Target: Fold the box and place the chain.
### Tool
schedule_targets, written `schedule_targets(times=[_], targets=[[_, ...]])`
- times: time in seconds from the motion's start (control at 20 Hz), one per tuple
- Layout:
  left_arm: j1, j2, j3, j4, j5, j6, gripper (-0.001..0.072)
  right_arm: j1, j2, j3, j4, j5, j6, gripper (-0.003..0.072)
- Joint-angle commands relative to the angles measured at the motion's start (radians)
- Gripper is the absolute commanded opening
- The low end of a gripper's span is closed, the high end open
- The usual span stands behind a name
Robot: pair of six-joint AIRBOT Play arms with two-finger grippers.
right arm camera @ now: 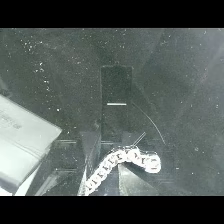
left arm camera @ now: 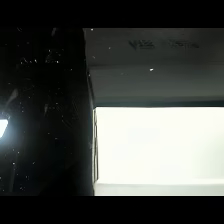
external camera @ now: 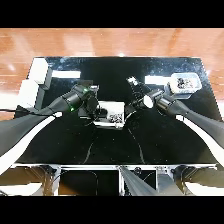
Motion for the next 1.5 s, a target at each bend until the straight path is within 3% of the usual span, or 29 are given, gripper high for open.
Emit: schedule_targets(times=[0.0, 0.1, 0.15, 0.2, 0.55, 0.9, 0.95, 1.05, 1.2, 1.35, 1.45], targets=[[0.0, 0.0, 0.001, 0.0, 0.0, 0.0, 0.0025, 0.001, 0.0, 0.0, -0.003, 0.002, -0.001, 0.0245], [0.0, 0.0, 0.001, -0.001, 0.0, 0.0, 0.0025, 0.001, 0.0, 0.0, -0.002, 0.008, -0.001, 0.024], [0.0, 0.0, 0.001, -0.001, 0.0, 0.0, 0.0025, 0.001, 0.0, 0.001, -0.002, 0.014, -0.006, 0.0107], [0.0, 0.0, 0.001, -0.001, 0.0, 0.0, 0.0025, 0.001, 0.0, 0.0, -0.002, 0.017, -0.016, 0.0062], [0.0, 0.0, 0.001, -0.001, 0.0, 0.0, 0.0025, 0.0, 0.002, 0.002, 0.001, 0.022, -0.015, 0.006], [0.0, 0.0, 0.001, -0.008, 0.0, 0.0, 0.0025, -0.009, 0.026, 0.064, -0.038, 0.126, -0.012, 0.0061], [0.0, 0.0, 0.001, -0.008, 0.0, 0.0, 0.0025, -0.022, 0.026, 0.066, -0.05, 0.13, 0.008, 0.0072], [0.0, 0.0, 0.001, -0.008, 0.0, 0.0, 0.0025, -0.068, 0.025, 0.066, -0.049, 0.128, 0.04, 0.0501], [0.0, 0.0, 0.001, -0.008, -0.002, 0.0, 0.0025, -0.118, 0.021, 0.066, -0.03, 0.103, -0.092, 0.0508], [0.0, 0.0, 0.001, -0.008, 0.002, 0.0, 0.0025, -0.12, 0.022, 0.066, 0.084, 0.122, -0.663, 0.0507], [0.0, 0.0, 0.001, -0.008, 0.007, 0.0, 0.0025, -0.121, 0.022, 0.066, 0.117, 0.164, -0.904, 0.049]])
